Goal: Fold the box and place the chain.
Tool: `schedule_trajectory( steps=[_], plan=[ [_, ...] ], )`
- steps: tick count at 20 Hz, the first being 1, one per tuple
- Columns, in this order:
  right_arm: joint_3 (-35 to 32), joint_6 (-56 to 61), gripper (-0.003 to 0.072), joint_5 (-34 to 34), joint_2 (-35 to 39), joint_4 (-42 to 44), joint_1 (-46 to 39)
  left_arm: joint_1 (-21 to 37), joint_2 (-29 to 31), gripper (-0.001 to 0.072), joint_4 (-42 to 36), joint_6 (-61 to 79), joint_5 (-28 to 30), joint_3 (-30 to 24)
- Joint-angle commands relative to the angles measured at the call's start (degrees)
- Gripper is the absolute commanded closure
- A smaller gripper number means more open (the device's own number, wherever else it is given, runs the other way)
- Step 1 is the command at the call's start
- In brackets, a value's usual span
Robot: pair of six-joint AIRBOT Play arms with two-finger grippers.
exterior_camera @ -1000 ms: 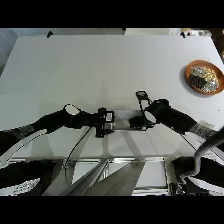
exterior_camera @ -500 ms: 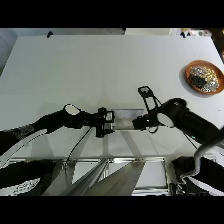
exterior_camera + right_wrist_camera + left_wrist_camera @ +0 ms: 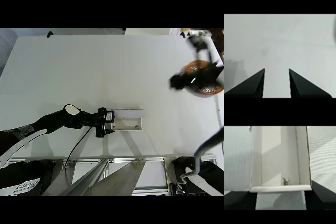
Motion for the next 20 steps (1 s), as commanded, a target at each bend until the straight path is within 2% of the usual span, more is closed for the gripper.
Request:
schedule_trajectory(
  steps=[1, 4, 10, 18, 20],
  plan=[
    [12.4, -3.1, 0.0400, -5.8, -13.6, 5.0, -18.5, 0.0, 0.0, 0.0499, 0.0, 0.0, 0.0, 0.0],
    [19.3, -4.5, 0.0417, -3.8, -24.2, 7.0, -25.9, 0.0, 0.0, 0.0499, 0.0, 0.0, 0.0, 0.0],
    [20.4, -7.5, 0.0417, -5.3, -36.9, 6.9, -31.2, 0.0, 0.0, 0.0499, 0.0, 0.0, 0.0, 0.0],
    [20.4, -4.9, 0.0421, -7.0, -44.0, 1.7, -31.2, 0.0, 0.0, 0.0499, 0.0, 0.0, 0.0, 0.0],
    [20.4, -4.9, 0.0496, -7.5, -44.4, 1.7, -31.2, 0.0, 0.0, 0.0499, 0.0, 0.0, 0.0, 0.0]
  ],
)
